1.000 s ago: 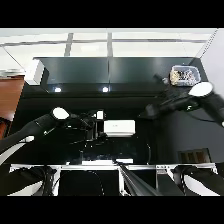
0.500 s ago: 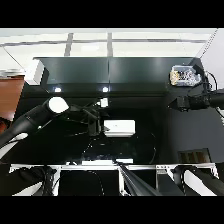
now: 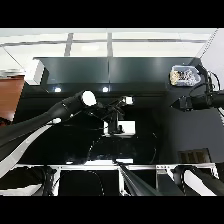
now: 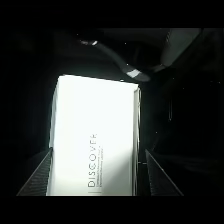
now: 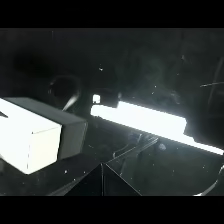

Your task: Fold the box and place the chain.

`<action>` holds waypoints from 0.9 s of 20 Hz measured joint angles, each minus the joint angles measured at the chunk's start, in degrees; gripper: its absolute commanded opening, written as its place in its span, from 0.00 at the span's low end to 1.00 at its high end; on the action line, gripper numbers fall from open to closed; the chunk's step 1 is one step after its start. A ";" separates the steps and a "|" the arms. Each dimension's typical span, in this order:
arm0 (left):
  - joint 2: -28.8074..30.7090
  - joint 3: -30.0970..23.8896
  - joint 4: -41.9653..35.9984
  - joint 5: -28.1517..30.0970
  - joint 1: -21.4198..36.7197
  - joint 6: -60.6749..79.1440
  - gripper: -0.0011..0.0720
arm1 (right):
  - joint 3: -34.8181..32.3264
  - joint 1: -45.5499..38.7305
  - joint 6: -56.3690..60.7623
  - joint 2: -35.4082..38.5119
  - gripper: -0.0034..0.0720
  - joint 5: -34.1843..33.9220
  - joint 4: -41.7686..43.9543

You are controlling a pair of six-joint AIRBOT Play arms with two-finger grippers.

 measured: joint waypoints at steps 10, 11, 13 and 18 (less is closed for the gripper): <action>-1.14 3.04 7.23 -3.34 -3.43 -0.83 0.99 | 0.00 0.00 -0.26 0.00 0.06 -0.79 -0.09; -1.14 3.45 7.82 -3.54 -3.67 -0.85 0.99 | 0.00 0.00 -0.26 0.00 0.06 -0.81 -0.09; -1.14 4.02 8.85 -3.93 -3.93 -0.83 0.99 | 0.00 0.00 -0.26 0.00 0.06 -0.85 -0.11; -1.18 4.52 12.79 -5.49 -4.90 -0.85 0.99 | -0.24 0.00 -0.26 0.04 0.06 -0.87 -0.11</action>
